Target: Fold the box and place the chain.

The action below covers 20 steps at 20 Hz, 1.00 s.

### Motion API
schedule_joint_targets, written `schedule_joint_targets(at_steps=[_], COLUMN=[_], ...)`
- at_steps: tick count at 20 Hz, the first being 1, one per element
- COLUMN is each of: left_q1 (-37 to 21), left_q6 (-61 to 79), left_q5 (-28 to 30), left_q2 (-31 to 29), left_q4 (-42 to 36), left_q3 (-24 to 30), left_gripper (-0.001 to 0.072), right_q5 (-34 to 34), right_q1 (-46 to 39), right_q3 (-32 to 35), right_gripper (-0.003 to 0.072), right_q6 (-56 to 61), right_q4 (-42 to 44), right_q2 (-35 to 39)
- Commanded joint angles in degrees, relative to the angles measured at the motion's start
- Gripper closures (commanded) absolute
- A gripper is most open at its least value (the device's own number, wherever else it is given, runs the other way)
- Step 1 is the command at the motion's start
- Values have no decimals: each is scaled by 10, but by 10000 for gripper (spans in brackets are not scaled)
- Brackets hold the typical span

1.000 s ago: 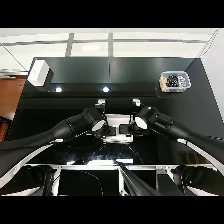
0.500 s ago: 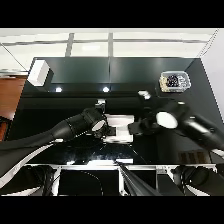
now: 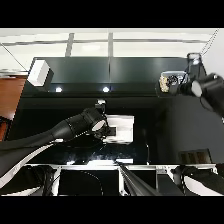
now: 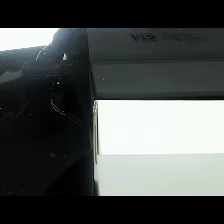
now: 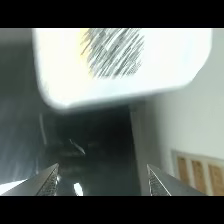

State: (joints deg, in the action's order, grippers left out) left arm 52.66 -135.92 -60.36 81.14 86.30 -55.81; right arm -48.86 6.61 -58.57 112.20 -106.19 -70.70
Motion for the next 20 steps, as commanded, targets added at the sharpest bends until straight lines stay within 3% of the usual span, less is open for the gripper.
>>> schedule_joint_targets(at_steps=[1, 4, 8, 19, 20], left_q1=[0, 0, 0, 0, 0], left_q6=[0, 0, 0, 0, 0], left_q5=[1, 0, 0, 0, 0], left_q2=[0, 0, 0, 0, 0], left_q4=[0, 0, 0, 0, 0], left_q3=[0, 0, 0, 0, 0], left_gripper=[677, 677, 677, 677, 677], right_q5=[27, 5, 5, 1, -2], right_q1=[-92, -102, -100, -90, -86], right_q3=[-129, -236, -301, -306, -306], right_gripper=[44, 46, 56, 57, 179], right_q6=[-22, -47, -49, -51, -51], right_q4=[49, 78, 107, 153, 153], right_q2=[-144, -251, -322, -339, -339])
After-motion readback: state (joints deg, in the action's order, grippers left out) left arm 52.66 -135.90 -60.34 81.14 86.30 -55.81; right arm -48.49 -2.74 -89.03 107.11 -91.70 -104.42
